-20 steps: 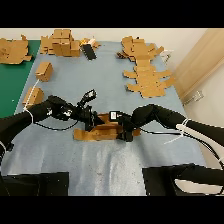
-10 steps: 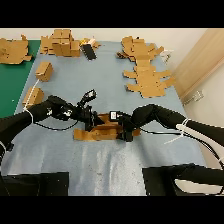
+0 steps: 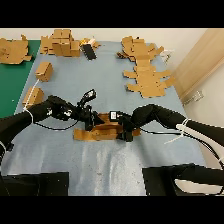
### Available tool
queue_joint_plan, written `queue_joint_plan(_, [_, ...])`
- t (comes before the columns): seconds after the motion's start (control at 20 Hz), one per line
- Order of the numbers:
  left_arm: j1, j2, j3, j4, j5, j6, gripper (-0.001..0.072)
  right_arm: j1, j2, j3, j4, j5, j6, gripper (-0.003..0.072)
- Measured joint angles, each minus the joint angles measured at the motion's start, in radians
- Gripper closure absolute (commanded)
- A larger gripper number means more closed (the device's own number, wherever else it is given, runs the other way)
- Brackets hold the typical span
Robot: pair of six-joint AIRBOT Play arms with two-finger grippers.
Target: Fold the box.
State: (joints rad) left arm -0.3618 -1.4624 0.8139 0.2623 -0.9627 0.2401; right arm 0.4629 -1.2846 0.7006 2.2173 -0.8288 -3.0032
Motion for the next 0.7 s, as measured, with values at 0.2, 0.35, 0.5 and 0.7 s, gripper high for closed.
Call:
queue_joint_plan(0.2, [0.000,0.000,0.000,0.000,0.003,-0.001,0.0694,0.000,0.000,0.000,0.000,0.000,0.000,0.0189])
queue_joint_plan(0.35, [0.000,0.000,0.000,0.007,0.007,-0.001,0.0408,0.000,0.000,0.000,0.000,0.000,0.000,0.0189])
queue_joint_plan(0.5, [0.002,0.001,0.001,0.007,0.014,-0.020,0.0405,0.000,0.000,0.000,0.000,0.000,0.000,0.0189])
queue_joint_plan(0.7, [0.022,0.031,0.003,0.034,0.020,-0.040,0.0221,0.000,0.000,0.000,0.001,0.000,0.002,0.0189])
